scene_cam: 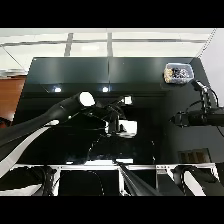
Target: Fold the box and place the chain.
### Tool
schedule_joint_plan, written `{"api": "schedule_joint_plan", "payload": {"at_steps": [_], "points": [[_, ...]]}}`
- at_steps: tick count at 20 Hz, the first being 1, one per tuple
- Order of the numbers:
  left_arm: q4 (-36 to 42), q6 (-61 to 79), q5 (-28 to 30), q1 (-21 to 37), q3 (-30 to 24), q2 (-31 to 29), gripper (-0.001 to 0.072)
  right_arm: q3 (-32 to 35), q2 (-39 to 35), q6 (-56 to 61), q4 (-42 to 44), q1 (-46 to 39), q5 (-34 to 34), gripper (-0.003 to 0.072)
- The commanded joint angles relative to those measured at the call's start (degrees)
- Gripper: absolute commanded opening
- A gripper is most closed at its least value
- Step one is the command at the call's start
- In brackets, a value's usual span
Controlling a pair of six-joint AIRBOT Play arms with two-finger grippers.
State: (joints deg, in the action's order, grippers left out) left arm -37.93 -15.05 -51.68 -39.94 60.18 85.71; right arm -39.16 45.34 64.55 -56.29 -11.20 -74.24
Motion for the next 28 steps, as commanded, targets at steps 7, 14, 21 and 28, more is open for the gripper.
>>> {"api": "schedule_joint_plan", "payload": {"at_steps": [7,14,21,28], "points": [[-0.94,-4.68,-4.11,-0.85,2.23,4.04,0.0707,0.15,-0.04,-0.55,-0.11,-0.11,0.39,0.0016],[-10.01,-4.48,-10.45,-0.85,5.53,4.02,0.0708,0.15,-0.04,-0.52,-0.09,-0.11,1.36,0.0016],[-16.83,-4.5,-13.38,-2.47,6.56,4.0,0.0708,0.15,-0.04,-0.5,-0.09,-0.11,1.36,0.0016],[-25.68,-11.61,-5.01,-7.93,6.54,4.22,0.0707,0.37,-0.04,-0.5,-0.04,-0.11,1.4,0.0016]]}}
